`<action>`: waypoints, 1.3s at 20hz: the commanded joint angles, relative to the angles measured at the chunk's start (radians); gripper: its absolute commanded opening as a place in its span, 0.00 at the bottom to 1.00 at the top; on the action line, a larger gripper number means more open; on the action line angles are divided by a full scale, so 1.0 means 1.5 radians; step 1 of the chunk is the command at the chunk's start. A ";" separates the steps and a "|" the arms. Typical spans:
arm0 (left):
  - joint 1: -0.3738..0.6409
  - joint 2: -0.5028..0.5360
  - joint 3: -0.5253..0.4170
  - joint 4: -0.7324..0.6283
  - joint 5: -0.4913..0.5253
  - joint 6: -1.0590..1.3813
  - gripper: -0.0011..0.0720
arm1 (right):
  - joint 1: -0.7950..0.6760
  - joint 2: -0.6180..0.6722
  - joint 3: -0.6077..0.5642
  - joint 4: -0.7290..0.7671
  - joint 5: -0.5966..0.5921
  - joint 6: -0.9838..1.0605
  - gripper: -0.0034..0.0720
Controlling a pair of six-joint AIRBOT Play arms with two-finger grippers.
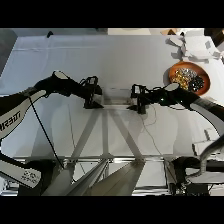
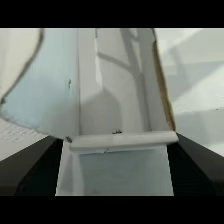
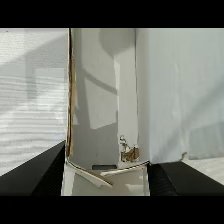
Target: Fold the box and place the chain.
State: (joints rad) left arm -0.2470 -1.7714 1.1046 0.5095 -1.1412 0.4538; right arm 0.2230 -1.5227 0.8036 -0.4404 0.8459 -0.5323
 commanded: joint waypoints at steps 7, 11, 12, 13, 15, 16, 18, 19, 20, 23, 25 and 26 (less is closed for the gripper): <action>-0.028 -0.006 -0.001 0.001 0.039 -0.004 0.96 | 0.000 0.000 0.001 0.000 0.001 0.000 0.71; -0.028 -0.006 -0.001 0.001 0.037 -0.004 0.31 | 0.000 0.000 0.001 0.000 0.001 0.000 0.71; -0.028 -0.006 -0.001 0.001 0.037 -0.006 0.31 | 0.000 0.000 0.001 0.000 0.001 0.000 0.71; -0.028 -0.006 -0.001 0.000 0.037 -0.006 0.31 | 0.000 0.000 0.001 0.000 0.001 0.000 0.71; -0.028 -0.006 -0.001 0.000 0.036 -0.006 0.31 | 0.000 0.000 0.001 0.000 0.001 0.000 0.71; -0.028 -0.006 -0.001 0.000 0.035 -0.006 0.31 | 0.000 0.000 0.001 0.000 0.001 0.000 0.71; -0.028 -0.006 -0.001 0.000 0.035 -0.006 0.31 | 0.000 0.000 0.001 0.000 0.001 0.000 0.71; -0.028 -0.006 -0.001 0.000 0.035 -0.006 0.31 | 0.000 0.000 0.001 0.000 0.001 0.000 0.71; -0.028 -0.006 -0.001 0.000 0.035 -0.006 0.31 | 0.000 0.000 0.001 0.000 0.001 0.000 0.71; -0.028 -0.006 -0.001 0.000 0.035 -0.006 0.31 | 0.000 0.000 0.001 0.000 0.001 0.000 0.71; -0.028 -0.006 -0.001 0.000 0.035 -0.006 0.31 | 0.000 0.000 0.001 0.000 0.001 -0.001 0.71; -0.028 -0.006 -0.001 0.000 0.035 -0.006 0.31 | 0.000 0.001 0.001 0.000 0.001 0.000 0.71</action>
